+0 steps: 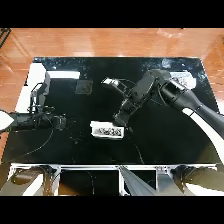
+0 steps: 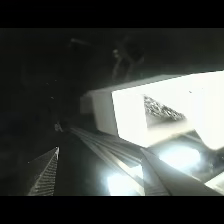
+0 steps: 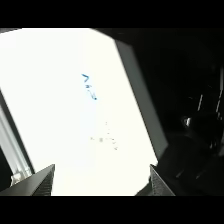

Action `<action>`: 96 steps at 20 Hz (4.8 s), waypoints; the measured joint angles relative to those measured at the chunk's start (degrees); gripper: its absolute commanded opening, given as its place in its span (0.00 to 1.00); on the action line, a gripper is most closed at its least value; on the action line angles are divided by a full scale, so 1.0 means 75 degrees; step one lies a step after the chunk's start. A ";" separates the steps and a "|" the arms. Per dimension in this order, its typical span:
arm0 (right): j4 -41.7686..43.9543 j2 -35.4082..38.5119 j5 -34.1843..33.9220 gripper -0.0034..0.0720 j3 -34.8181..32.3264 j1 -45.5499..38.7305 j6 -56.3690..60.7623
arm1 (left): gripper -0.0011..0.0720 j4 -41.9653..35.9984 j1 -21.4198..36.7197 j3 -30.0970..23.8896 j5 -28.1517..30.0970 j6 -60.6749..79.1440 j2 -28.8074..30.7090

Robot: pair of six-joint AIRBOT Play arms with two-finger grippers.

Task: Fold the box and place the chain.

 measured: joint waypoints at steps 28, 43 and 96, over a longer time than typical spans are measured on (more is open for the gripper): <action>-0.1655 -0.0119 0.0286 0.99 -0.0009 0.1346 -0.0469 | 0.85 0.0251 0.1314 0.0000 0.0082 -0.0230 -0.0149; -0.1865 -0.0181 0.0181 0.98 -0.0009 0.1670 -0.0149 | 0.85 0.0254 0.1314 0.0000 0.0105 -0.0230 -0.0149; -0.3051 -0.0189 0.1172 0.65 -0.0017 0.1696 -0.0067 | 0.85 0.0256 0.1314 0.0000 0.0219 -0.0230 -0.0149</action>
